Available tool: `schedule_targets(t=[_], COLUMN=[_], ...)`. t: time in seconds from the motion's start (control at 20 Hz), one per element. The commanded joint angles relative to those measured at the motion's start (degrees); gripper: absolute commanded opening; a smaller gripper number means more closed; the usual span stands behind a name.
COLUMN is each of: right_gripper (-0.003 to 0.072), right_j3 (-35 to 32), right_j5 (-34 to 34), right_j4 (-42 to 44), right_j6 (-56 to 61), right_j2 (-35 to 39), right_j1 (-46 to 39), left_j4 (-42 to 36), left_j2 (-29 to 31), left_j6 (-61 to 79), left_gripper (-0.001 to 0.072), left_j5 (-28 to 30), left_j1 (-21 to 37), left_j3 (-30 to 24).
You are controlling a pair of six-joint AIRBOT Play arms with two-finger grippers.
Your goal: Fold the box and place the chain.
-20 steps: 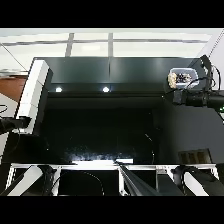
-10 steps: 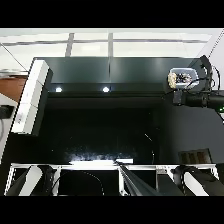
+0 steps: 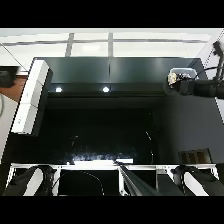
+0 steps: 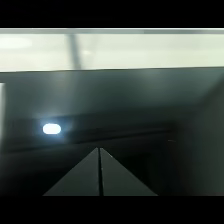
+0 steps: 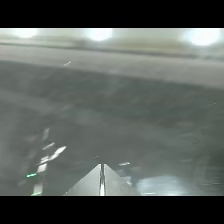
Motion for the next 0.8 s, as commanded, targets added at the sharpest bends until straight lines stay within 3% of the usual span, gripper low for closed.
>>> schedule_targets(t=[0.0, 0.15, 0.3, 0.45, 0.75], right_gripper=[0.0025, 0.0025, 0.0025, 0.0026, 0.0025], right_j3=[8.57, 8.79, 0.68, -6.27, -6.45], right_j5=[0.22, 2.62, -1.90, -7.10, -5.97], right_j4=[-17.44, -24.81, -24.57, -24.74, -24.70], right_j6=[8.61, 14.34, 15.72, 15.89, 15.91], right_j2=[0.02, 0.04, 1.20, 1.57, 1.57], right_j1=[-0.02, -0.02, -0.02, -0.02, -0.02], left_j4=[12.04, 33.62, 50.42, 52.74, 51.34], left_j2=[-0.11, -0.09, -0.09, -0.07, -0.09], left_j6=[-18.10, -39.19, -54.64, -59.56, -59.71], left_gripper=[0.0024, 0.0024, 0.0026, 0.0026, 0.0027], left_j5=[1.42, 4.44, 6.19, 6.54, 9.75], left_j1=[-18.88, -37.16, -49.99, -50.90, -44.85], left_j3=[0.90, -0.37, -4.26, -7.45, -7.61])
